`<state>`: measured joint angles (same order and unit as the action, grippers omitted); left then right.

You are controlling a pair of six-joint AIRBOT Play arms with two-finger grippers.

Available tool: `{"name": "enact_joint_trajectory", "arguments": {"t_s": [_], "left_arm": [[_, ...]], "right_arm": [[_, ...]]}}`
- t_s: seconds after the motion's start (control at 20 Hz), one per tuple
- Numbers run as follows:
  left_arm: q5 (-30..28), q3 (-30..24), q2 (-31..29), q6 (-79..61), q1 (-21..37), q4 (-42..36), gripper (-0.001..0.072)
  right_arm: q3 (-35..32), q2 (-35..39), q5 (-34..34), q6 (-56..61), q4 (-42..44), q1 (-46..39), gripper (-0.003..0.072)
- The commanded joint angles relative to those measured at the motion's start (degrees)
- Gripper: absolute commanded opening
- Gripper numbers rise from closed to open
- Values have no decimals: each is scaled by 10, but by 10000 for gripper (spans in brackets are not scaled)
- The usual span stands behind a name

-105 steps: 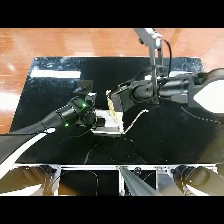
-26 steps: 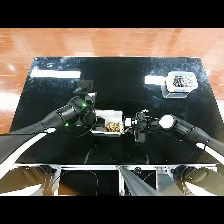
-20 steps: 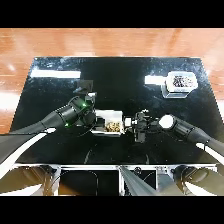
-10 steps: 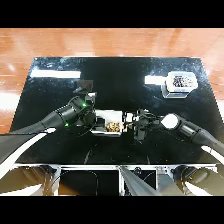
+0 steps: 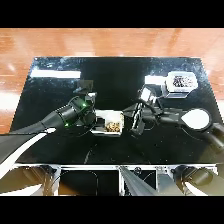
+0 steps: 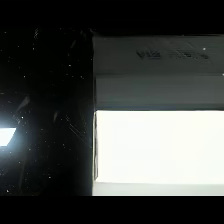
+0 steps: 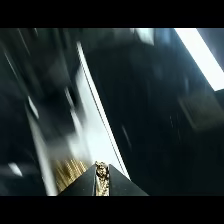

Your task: Fold the box and place the chain.

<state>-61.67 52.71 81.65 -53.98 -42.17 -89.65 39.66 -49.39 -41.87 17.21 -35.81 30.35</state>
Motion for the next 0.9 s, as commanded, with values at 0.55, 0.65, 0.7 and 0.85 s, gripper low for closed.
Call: {"name": "enact_joint_trajectory", "arguments": {"t_s": [0.55, 0.65, 0.7, 0.85], "left_arm": [[0, 0, 0, 0, 0, -11, 20], [0, 0, 0, 0, 0, -11, 20], [0, 0, 0, 0, 0, -11, 20], [0, 0, 0, 0, 0, -11, 20]], "right_arm": [[110, -18, 26, 62, 48, 70, 70], [98, -57, 5, 84, 21, 70, 71], [92, -80, 5, 85, 17, 70, 71], [88, -144, 5, 85, 12, 70, 71]]}}
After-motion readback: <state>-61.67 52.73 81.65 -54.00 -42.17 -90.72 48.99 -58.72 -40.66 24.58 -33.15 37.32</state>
